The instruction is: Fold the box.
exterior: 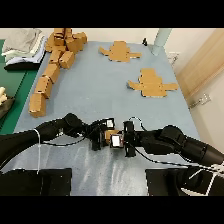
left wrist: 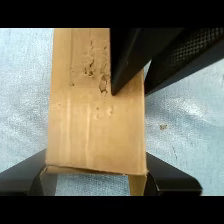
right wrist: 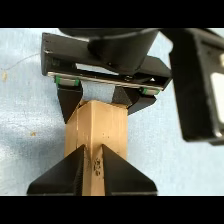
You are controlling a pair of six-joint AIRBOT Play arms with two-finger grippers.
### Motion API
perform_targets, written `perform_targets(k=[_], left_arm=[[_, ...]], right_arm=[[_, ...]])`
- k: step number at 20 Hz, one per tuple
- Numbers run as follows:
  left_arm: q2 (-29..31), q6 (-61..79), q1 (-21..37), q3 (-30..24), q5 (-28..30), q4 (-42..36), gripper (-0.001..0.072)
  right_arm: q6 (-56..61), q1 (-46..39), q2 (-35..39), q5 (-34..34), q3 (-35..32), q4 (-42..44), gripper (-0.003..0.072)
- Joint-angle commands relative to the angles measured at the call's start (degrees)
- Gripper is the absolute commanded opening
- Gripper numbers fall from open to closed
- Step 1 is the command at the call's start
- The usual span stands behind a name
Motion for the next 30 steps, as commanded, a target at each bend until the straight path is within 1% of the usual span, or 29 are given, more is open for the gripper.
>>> perform_targets(k=[1,3,11,14,15,24,30], left_arm=[[0.02,-0.04,-0.04,0.04,0.02,-0.02,0.0394],[0.02,-0.04,-0.04,0.04,0.02,-0.02,0.0394],[0.02,-0.04,-0.04,0.04,0.02,-0.02,0.0394],[0.02,-0.04,-0.04,0.04,0.02,-0.02,0.0394],[0.02,-0.04,-0.04,0.04,0.02,-0.02,0.0394],[0.02,-0.04,-0.04,0.04,0.02,-0.02,0.0394],[0.02,-0.04,-0.04,0.04,0.02,-0.02,0.0394]], right_arm=[[-0.09,0.09,-0.42,-0.9,-0.04,0.72,0.0143],[-0.07,0.09,-0.33,-0.31,-0.02,-0.09,0.0117],[-0.04,-0.02,1.64,0.52,-0.02,-2.67,0.0117],[0.02,-0.02,1.6,0.52,-0.02,-2.49,0.0111],[0.02,-0.02,1.49,0.52,-0.02,-2.49,0.0095],[0.24,-0.04,1.14,2.58,-0.02,-4.11,0.009],[1.16,0.04,1.11,1.86,-0.04,-3.98,0.0088]])
